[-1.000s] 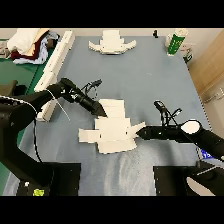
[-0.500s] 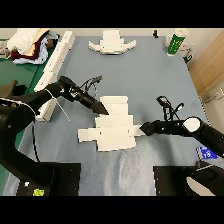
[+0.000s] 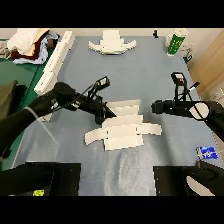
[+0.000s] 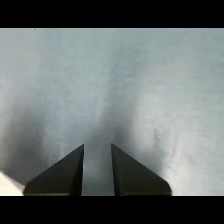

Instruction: Fold the box.

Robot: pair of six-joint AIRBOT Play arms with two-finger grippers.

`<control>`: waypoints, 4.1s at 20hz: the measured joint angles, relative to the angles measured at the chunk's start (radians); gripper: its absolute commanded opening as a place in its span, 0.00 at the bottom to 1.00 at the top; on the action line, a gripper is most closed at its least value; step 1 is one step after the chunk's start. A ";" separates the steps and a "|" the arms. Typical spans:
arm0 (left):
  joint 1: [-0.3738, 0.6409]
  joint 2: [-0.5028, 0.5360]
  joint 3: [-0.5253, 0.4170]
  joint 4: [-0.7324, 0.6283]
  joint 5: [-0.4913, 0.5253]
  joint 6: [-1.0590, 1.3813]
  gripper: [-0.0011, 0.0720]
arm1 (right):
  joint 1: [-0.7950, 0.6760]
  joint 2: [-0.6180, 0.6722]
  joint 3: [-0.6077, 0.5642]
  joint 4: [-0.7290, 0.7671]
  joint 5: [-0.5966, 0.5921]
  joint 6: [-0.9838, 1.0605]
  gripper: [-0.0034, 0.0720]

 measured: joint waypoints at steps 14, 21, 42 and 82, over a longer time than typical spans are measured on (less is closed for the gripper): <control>-0.227 0.108 -0.357 -0.247 0.378 0.468 0.03 | 0.000 0.000 0.038 0.006 -0.014 0.053 0.38; -0.145 0.129 -0.274 -0.158 0.293 0.356 0.03 | 0.000 0.000 0.038 0.019 -0.008 0.053 0.38; 0.031 -0.152 -0.064 -0.037 -0.048 0.243 0.03 | 0.009 0.000 0.038 0.034 -0.004 0.053 0.38; 0.035 -0.154 -0.063 -0.036 -0.049 0.242 0.03 | 0.923 0.002 -0.075 -0.719 0.214 0.394 0.99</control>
